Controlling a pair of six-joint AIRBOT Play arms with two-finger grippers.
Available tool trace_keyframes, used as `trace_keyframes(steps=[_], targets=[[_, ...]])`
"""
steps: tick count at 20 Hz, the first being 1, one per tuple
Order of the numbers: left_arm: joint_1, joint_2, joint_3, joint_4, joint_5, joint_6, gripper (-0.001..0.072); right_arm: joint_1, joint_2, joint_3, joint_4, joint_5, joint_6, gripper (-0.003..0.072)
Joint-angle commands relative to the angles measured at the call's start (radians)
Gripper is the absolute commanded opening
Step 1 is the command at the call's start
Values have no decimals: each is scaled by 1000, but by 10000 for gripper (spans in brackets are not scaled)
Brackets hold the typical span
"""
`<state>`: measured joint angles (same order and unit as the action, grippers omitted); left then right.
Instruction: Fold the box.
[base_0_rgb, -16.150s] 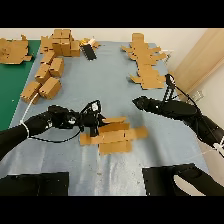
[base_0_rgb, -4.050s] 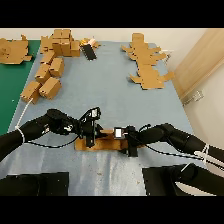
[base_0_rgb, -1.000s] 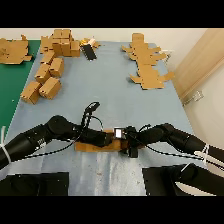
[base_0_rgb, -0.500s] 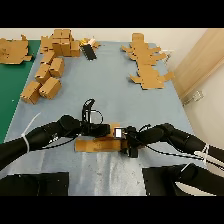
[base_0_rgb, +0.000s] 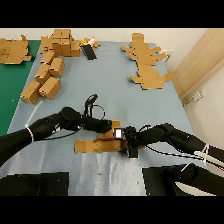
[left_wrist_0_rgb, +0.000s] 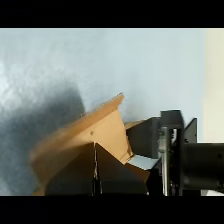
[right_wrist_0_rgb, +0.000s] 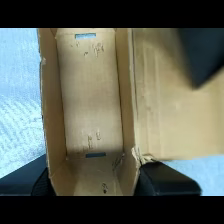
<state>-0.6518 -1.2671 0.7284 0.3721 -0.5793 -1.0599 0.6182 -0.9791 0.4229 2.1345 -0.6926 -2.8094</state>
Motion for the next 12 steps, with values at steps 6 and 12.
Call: trace_keyframes(steps=[6, 12], targets=[[587, 83, 58, 46, -351, 399, 14, 1, 0, 0, 0, 2, 0, 596], [621, 179, 38, 434, -381, 703, 9, 1, 0, 0, 0, 1, 0, 595]])
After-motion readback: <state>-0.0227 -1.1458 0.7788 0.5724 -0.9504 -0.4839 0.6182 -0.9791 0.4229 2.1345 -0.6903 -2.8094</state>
